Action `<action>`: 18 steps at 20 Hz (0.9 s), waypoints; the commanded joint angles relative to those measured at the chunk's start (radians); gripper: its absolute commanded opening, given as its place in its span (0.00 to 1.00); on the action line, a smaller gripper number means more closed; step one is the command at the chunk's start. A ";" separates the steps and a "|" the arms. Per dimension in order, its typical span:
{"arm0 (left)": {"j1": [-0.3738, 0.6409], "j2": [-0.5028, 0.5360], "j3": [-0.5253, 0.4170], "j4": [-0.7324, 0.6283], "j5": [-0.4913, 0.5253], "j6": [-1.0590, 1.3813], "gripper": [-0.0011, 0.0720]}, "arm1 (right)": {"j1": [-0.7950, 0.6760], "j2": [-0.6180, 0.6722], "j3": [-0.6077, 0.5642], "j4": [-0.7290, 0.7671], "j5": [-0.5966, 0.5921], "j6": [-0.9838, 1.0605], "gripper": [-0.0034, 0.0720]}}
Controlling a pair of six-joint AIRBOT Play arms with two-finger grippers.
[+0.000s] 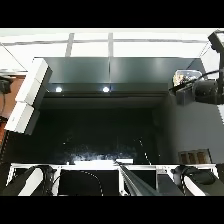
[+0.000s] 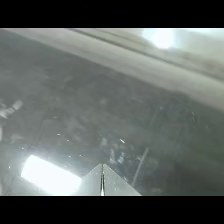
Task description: Fold the box and place the chain.
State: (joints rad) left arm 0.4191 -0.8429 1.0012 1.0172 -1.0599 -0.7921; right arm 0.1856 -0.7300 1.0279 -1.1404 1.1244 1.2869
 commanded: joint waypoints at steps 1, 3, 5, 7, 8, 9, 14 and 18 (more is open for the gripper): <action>-0.186 0.213 -0.166 -0.113 0.027 -0.053 0.05 | 0.110 0.130 -0.219 -0.119 -0.286 0.051 0.05; -0.277 0.355 -0.388 -0.114 0.098 -0.054 0.05 | 0.134 0.153 -0.422 -0.197 -0.487 0.113 0.06; -0.319 0.465 -0.551 -0.114 0.126 -0.054 0.05 | 0.124 0.153 -0.546 -0.230 -0.616 0.115 0.06; -0.316 0.526 -0.606 -0.112 0.125 -0.091 0.05 | 0.109 0.153 -0.567 -0.229 -0.622 0.115 0.06; -0.310 0.540 -0.604 -0.111 0.131 -0.097 0.06 | 0.109 0.153 -0.567 -0.229 -0.622 0.116 0.06; -0.306 0.551 -0.604 -0.109 0.148 -0.095 0.06 | 0.109 0.153 -0.567 -0.222 -0.620 0.115 0.06; -0.305 0.567 -0.604 -0.111 0.148 -0.098 0.06 | 0.109 0.153 -0.567 -0.222 -0.620 0.115 0.06; -0.305 0.567 -0.604 -0.111 0.148 -0.098 0.06 | 0.109 0.153 -0.567 -0.222 -0.620 0.115 0.06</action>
State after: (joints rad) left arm 0.1150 -0.2817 0.4011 0.9070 -0.9150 -0.8883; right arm 0.2943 -0.5774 0.4644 -1.3609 0.5098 1.4006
